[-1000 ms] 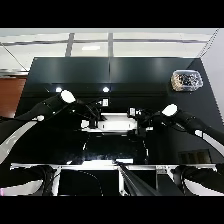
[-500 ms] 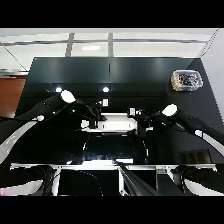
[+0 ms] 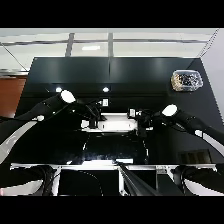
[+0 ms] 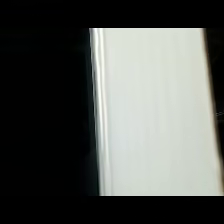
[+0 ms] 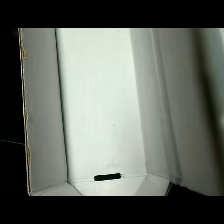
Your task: Fold the box and place the chain.
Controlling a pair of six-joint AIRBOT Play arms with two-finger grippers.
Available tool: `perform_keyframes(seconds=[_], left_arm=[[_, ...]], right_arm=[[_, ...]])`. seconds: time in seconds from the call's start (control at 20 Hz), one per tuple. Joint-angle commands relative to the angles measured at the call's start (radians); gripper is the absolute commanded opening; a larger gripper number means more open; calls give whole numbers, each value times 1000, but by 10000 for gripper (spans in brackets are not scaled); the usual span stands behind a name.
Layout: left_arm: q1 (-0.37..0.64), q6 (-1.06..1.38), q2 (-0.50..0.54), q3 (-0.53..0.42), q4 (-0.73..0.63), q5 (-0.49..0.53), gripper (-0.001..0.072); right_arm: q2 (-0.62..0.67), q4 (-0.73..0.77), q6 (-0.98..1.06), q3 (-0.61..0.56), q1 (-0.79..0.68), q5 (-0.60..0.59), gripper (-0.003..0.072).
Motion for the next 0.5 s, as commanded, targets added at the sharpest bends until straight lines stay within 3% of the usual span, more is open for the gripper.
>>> perform_keyframes(seconds=[0.0,0.15,0.2,0.3,0.45], left_arm=[[0,0,1,1,0,0,27],[0,0,1,1,0,0,27],[0,0,1,1,0,0,27],[0,0,1,1,0,0,28],[0,0,1,1,0,0,28]], right_arm=[[-1,-2,-1,-1,0,0,698],[-1,-8,-1,-1,7,-4,698],[-1,-23,1,-1,16,-8,644],[-2,-62,1,-8,30,-8,430],[-2,-60,3,-8,32,-8,424]])
